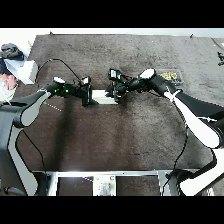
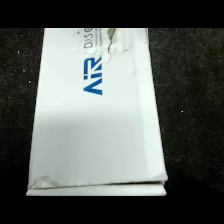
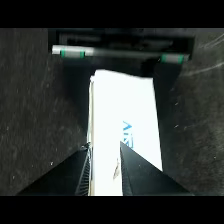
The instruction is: Fold the box and place the chain.
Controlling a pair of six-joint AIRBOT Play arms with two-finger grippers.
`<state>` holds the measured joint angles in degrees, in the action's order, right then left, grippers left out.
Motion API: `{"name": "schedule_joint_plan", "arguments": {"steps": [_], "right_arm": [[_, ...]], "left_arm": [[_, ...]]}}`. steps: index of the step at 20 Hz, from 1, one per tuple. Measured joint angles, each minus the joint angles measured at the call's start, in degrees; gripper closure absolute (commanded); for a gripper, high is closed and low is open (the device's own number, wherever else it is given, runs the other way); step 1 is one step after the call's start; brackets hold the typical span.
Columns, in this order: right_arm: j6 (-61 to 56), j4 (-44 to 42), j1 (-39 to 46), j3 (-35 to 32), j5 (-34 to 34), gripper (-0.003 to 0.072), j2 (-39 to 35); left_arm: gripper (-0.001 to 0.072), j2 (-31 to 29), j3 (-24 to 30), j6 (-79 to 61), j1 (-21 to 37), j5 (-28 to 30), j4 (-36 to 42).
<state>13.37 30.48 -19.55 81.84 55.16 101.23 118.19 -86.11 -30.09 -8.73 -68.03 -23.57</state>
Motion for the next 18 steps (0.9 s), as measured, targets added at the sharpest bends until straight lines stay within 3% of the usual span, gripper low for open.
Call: {"name": "schedule_joint_plan", "arguments": {"steps": [1,2,3,18], "right_arm": [[-0.11,-0.55,0.11,0.0,0.09,0.049,-0.04],[-0.63,-1.01,0.11,0.0,0.11,0.0649,0.07],[-1.7,-1.44,0.13,0.0,0.07,0.0677,0.33],[-17.07,-2.8,3.43,0.24,5.62,0.0678,7.23]], "left_arm": [[0.0292,0.0,0.0,0.0,0.0,0.02,0.02],[0.0292,0.0,0.0,0.02,0.0,0.02,0.0],[0.0292,0.0,0.0,0.02,0.0,0.02,0.02],[0.0292,0.0,0.0,-0.09,-0.04,-0.02,-0.04]]}}
